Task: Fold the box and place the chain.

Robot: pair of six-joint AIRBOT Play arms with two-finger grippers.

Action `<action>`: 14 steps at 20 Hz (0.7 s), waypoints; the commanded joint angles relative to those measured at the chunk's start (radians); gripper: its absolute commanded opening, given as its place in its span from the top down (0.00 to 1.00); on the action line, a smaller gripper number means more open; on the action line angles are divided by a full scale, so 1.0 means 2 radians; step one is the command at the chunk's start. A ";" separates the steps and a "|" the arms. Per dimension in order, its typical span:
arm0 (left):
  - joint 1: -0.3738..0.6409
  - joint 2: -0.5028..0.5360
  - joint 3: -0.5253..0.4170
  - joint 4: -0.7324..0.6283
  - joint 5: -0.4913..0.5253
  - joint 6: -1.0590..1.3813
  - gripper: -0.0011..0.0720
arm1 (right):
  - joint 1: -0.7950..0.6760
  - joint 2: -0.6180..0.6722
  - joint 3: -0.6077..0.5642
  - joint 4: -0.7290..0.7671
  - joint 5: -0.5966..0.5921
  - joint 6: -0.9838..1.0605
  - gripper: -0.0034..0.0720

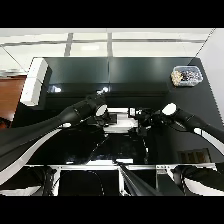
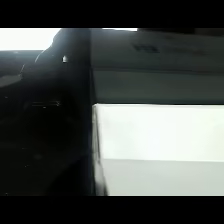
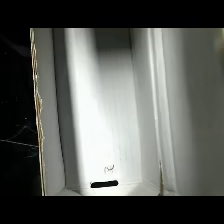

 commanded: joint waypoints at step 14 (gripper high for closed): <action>-0.001 -0.012 0.022 -0.003 0.002 -0.002 0.95 | 0.000 0.000 0.000 0.000 -0.043 -0.070 0.66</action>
